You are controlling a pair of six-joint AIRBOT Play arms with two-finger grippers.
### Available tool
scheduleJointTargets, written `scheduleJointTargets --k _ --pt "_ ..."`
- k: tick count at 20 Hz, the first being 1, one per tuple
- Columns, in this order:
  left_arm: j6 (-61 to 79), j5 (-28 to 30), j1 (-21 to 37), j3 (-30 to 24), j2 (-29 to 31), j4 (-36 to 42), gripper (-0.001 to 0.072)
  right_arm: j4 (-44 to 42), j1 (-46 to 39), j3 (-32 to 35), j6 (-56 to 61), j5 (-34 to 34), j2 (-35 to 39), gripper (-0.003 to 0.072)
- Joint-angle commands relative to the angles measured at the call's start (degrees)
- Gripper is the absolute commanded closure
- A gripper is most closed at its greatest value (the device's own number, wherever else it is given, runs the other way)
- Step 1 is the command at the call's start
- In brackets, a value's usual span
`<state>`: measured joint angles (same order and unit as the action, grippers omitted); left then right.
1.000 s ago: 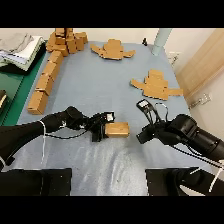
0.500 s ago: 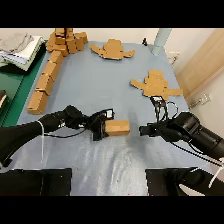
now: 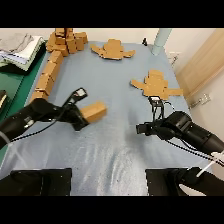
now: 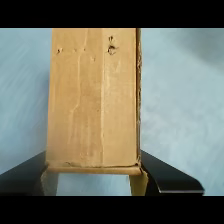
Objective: Fold the box.
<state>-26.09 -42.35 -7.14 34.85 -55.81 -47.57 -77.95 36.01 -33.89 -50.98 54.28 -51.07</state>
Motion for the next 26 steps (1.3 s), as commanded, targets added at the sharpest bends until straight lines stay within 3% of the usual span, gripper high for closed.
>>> scheduleJointTargets --k 1,6,10,15,20,26 --pt "-20.94 -6.38 8.35 -3.63 11.23 -15.78 0.0295 0.00 0.00 -0.07 0.13 -5.49 -2.32 0.0680" --pt "-23.85 -19.85 21.18 -8.39 22.29 -18.34 0.0295 1.07 0.00 -0.07 -0.04 -7.91 -2.54 0.0680" --pt "-27.54 -25.62 33.35 -9.44 27.45 -28.04 0.0295 1.31 0.00 -0.07 -0.59 -7.98 -2.54 0.0680" --pt "-26.23 -23.65 37.90 -10.05 28.41 -28.57 0.0295 2.03 0.00 -0.07 -2.16 -8.13 -2.54 0.0680" --pt "-26.21 -14.19 39.06 -12.41 28.13 -29.16 0.0295 2.19 0.00 -0.07 -2.16 -8.37 -2.54 0.0680" --pt "-22.40 -5.86 42.25 -12.44 20.63 -27.71 0.0295 2.16 0.00 -0.07 -2.14 -8.37 -2.54 0.0680"
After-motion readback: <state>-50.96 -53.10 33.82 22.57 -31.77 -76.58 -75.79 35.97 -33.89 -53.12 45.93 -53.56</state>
